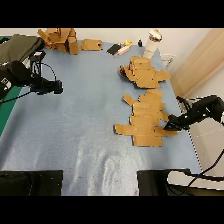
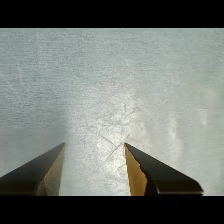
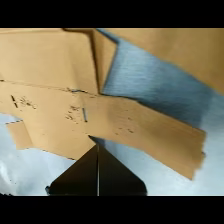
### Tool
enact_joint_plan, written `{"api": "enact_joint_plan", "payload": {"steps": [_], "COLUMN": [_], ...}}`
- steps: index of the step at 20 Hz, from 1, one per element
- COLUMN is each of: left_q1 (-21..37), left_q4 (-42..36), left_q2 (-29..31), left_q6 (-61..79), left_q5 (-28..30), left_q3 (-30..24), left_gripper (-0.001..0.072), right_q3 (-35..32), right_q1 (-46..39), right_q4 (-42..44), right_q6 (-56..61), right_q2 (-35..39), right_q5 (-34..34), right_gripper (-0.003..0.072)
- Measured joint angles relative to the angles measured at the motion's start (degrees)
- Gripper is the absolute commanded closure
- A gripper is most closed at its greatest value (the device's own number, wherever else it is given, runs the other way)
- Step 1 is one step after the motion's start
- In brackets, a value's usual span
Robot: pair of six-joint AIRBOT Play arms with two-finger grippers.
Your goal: Fold the box.
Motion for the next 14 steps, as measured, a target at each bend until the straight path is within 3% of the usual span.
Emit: {"api": "enact_joint_plan", "payload": {"steps": [4,5,7,9,10,11,14], "left_q1": [0.0,0.0,0.0,0.0,0.0,0.0,0.0], "left_q4": [-1.0,-1.4,-2.3,-2.7,-2.9,-3.3,-5.2], "left_q2": [0.0,0.0,0.0,0.0,0.0,0.0,0.0], "left_q6": [0.0,0.0,0.0,0.1,0.3,0.7,2.1], "left_q5": [0.2,0.2,-0.2,-1.3,-1.9,-2.8,-5.4], "left_q3": [0.0,0.0,0.0,0.0,0.0,0.0,0.0], "left_gripper": [0.0148,0.0148,0.0147,0.0147,0.0146,0.0147,0.0144], "right_q3": [-2.0,-2.8,-3.7,-2.6,-1.1,1.0,7.2], "right_q1": [3.5,4.5,5.9,6.6,6.8,6.9,7.1], "right_q4": [3.6,4.1,4.7,4.5,3.5,1.1,-9.8], "right_q6": [-0.3,-0.3,-0.3,-0.3,0.3,1.4,6.1], "right_q2": [0.1,0.1,0.1,0.1,0.1,0.1,0.2], "right_q5": [-0.2,-0.1,0.6,1.2,1.6,2.4,3.8], "right_gripper": [0.0679,0.0645,0.0435,0.0432,0.0370,0.0251,0.0229]}}
